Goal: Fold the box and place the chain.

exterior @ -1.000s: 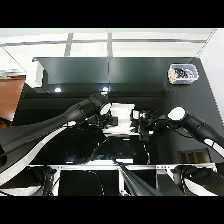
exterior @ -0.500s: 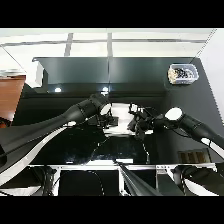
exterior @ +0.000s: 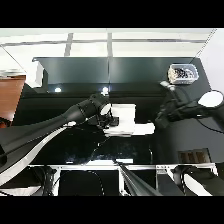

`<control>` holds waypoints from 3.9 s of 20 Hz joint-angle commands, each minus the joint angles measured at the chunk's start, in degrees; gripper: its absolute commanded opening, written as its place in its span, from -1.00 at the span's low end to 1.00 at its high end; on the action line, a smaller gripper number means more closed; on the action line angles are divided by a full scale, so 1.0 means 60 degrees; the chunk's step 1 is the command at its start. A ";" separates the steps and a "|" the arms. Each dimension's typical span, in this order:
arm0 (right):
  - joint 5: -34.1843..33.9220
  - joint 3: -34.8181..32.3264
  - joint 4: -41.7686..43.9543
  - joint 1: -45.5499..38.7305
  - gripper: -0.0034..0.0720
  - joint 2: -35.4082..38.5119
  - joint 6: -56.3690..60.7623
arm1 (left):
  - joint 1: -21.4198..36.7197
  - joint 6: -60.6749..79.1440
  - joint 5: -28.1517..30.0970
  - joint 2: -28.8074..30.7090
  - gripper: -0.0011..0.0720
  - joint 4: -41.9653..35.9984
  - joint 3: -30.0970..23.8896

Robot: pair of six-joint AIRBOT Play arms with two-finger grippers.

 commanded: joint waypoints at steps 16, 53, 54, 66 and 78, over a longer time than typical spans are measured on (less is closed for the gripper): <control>-0.1016 -0.0827 0.3249 0.0827 0.53 -0.1985 0.2186 | 0.0007 0.0015 -0.0018 0.0000 -0.89 0.0004 0.0007; -0.1763 0.2014 -0.5876 0.6991 -0.11 -0.3377 1.3690 | 0.0007 0.0015 0.0022 0.0000 -0.89 0.0007 0.0007; -0.1800 0.2014 -0.5992 0.7034 -0.11 -0.3391 1.3825 | 0.0007 0.0015 0.0022 0.0000 -0.89 0.0007 0.0007; -0.1574 0.2055 -0.6131 0.7034 -0.87 -0.3606 1.3978 | 0.0007 0.0011 0.0029 0.0000 -0.89 0.0004 0.0007; -0.1563 0.2058 -0.5989 0.7034 -0.42 -0.3854 1.3934 | 0.0007 0.0015 0.0026 0.0000 -0.89 0.0004 0.0007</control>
